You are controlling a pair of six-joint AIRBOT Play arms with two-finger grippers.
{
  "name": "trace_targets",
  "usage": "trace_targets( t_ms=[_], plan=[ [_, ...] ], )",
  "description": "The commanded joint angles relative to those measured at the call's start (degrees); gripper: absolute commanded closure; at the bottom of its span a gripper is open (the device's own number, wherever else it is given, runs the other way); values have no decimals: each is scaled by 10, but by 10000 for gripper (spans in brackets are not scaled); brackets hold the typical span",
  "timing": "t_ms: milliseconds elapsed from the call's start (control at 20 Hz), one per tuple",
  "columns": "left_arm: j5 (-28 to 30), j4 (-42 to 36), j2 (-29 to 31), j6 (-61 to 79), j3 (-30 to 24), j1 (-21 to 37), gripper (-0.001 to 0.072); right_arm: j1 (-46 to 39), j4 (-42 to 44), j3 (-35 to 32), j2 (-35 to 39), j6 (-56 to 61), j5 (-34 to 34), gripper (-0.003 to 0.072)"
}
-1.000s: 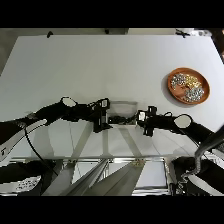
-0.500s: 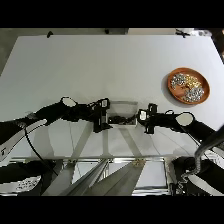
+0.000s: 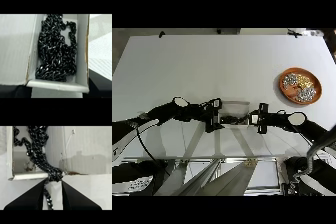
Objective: Fold the box and place the chain.
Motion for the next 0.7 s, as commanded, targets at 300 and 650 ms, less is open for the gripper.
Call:
trace_targets(
  t_ms=[300,650],
  plan=[
    [0,0,0,0,1,0,696,0,2,4,0,-10,30,656],
    [0,0,0,0,1,0,696,0,-27,4,25,58,-37,676]
  ],
)
